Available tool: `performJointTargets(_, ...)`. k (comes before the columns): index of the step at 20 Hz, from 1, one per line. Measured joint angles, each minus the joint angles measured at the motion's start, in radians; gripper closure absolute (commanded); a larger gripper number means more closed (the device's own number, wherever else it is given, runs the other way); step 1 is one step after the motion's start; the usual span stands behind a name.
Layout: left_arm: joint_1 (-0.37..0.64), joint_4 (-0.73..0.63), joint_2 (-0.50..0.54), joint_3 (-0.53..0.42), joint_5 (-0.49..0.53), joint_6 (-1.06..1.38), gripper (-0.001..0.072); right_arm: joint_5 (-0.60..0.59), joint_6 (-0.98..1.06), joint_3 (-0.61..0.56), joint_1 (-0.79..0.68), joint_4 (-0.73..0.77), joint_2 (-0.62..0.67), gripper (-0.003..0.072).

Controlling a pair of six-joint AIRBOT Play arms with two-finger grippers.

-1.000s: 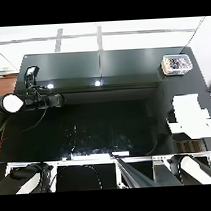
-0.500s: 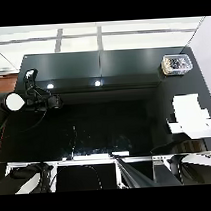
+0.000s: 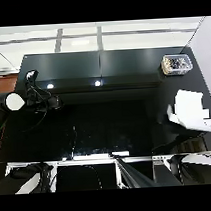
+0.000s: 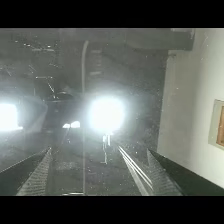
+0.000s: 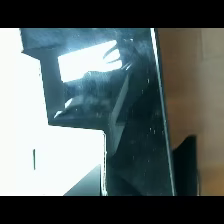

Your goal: Fold the box and place the chain.

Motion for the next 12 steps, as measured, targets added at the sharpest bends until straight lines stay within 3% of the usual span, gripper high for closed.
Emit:
performJointTargets(5,0.0,-0.002,0.0,0.0,-0.002,-0.001,-0.0002,-0.002,-0.011,-0.062,0.095,0.172,0.084,0.067)
performJointTargets(12,-0.002,-0.038,-0.002,-0.027,0.054,-0.002,-0.0001,-0.096,-0.015,-0.298,0.409,0.591,0.272,0.067)
